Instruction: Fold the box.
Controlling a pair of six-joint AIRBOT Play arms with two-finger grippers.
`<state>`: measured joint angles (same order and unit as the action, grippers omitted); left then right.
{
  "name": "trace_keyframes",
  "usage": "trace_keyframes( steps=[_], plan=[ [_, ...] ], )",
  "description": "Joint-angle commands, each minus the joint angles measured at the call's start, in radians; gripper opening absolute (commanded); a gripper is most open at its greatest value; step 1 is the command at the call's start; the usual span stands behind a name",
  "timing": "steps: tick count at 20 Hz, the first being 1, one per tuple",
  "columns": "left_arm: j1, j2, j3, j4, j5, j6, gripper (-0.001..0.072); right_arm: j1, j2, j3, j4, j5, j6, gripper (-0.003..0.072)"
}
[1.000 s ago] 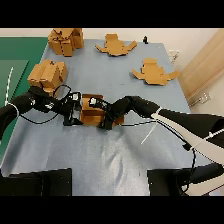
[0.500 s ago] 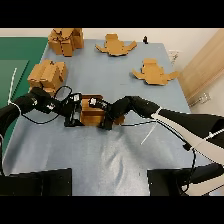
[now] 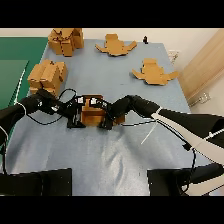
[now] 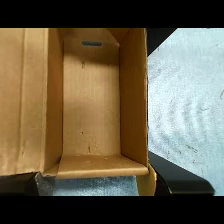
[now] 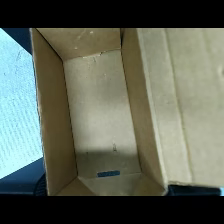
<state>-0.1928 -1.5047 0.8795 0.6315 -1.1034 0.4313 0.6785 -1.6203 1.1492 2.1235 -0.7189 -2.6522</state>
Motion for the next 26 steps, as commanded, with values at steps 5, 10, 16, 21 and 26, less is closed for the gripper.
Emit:
trace_keyframes(
  steps=[5,10,16,21,26],
  plan=[
    [-0.006,-0.001,0.002,-0.004,-0.014,-0.002,0.0225,0.001,0.0,0.001,0.002,0.0,0.0,0.07],
    [-0.005,0.004,0.002,-0.003,-0.022,-0.003,0.0225,-0.008,0.019,0.001,-0.019,-0.02,0.0,0.072],
    [-0.005,0.023,0.008,0.021,-0.018,-0.019,0.0224,-0.059,0.08,0.001,-0.043,-0.199,0.011,0.072],
    [-0.005,0.024,0.008,0.095,0.001,-0.093,0.0224,-0.06,0.083,0.001,-0.048,-0.241,0.027,0.072],
    [-0.006,0.024,0.023,0.112,0.001,-0.145,0.0224,-0.094,0.142,0.001,-0.049,-0.248,0.125,0.072]
  ],
)
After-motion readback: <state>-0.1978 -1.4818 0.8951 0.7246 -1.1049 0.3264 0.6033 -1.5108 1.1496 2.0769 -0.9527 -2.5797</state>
